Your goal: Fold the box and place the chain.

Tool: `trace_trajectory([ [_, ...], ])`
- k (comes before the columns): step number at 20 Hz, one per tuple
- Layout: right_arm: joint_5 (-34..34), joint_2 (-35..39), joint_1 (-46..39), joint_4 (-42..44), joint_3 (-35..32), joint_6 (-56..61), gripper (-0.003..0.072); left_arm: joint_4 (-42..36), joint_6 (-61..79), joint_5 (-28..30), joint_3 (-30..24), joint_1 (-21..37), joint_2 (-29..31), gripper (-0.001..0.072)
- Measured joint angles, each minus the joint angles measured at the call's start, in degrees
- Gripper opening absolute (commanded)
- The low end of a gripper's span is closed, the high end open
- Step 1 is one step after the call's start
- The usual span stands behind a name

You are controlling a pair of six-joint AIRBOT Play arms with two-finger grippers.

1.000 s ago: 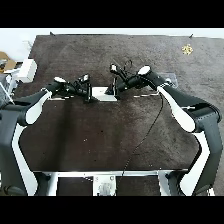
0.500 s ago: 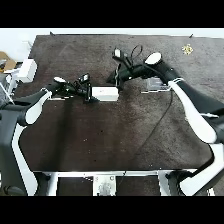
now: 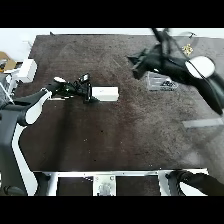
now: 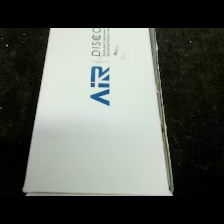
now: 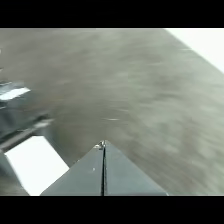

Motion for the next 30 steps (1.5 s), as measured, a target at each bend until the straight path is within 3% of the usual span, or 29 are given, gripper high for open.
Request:
trace_trajectory([
  [3, -10.3, 14.9, -3.0, -0.8, -16.5, 1.8, 0.0001, 0.0, 0.0, 0.0, 0.0, 0.0, 0.0, 0.0223],
  [8, -17.2, 36.7, -9.3, -1.5, -39.0, 5.1, 0.0001, 0.0, 0.0, 0.0, 0.0, 0.0, 0.0, 0.0211],
  [9, -17.8, 40.2, -10.4, -1.5, -42.4, 5.5, 0.0001, 0.0, 0.0, 0.0, 0.0, 0.0, 0.0, 0.0019],
  [12, -18.9, 47.5, -13.1, -1.6, -49.3, 6.1, 0.0001, 0.2, -1.3, -0.7, 0.0, 0.0, 0.6, 0.0011],
  [17, -20.5, 51.6, -15.1, -1.7, -53.2, 6.4, 0.0001, 0.0, -10.9, -0.2, 0.0, 0.7, 8.4, 0.0007],
  [21, -22.0, 52.3, -15.5, -1.9, -53.9, 6.4, 0.0002, -0.2, -24.7, 8.9, 0.0, 5.1, 21.6, 0.0005],
  [26, -22.6, 52.5, -15.6, -1.9, -54.1, 6.4, 0.0001, 8.4, -46.0, 22.5, 0.0, 16.9, 38.1, 0.0005],
  [30, -22.7, 52.7, -15.6, -1.9, -54.1, 6.4, 0.0002, 18.9, -60.1, 24.8, -4.7, 30.5, 48.2, 0.0006],
])
